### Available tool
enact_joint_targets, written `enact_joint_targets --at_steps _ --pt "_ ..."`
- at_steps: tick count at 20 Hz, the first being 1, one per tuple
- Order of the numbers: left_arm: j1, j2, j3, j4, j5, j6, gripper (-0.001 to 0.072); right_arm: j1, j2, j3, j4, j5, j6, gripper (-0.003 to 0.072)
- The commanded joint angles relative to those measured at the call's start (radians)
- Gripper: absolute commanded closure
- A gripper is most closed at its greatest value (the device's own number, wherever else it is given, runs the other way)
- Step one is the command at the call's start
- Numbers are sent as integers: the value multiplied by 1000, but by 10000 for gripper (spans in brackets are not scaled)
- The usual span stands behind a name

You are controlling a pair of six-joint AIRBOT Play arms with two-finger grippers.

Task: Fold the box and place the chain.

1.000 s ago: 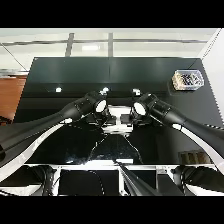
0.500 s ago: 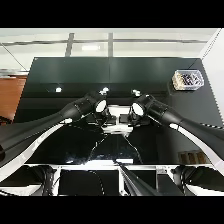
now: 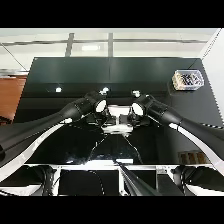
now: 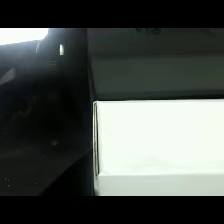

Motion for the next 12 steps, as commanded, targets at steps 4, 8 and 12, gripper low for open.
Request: enact_joint_targets --at_steps 4,8,12 --pt "1 0 0 0 0 1 681 -4 1 1 0 -1 -2 387" --pt "1 0 0 0 0 1 681 -24 66 2 0 58 -124 261" --pt "1 0 0 0 1 1 681 -60 294 2 -30 128 -255 261"
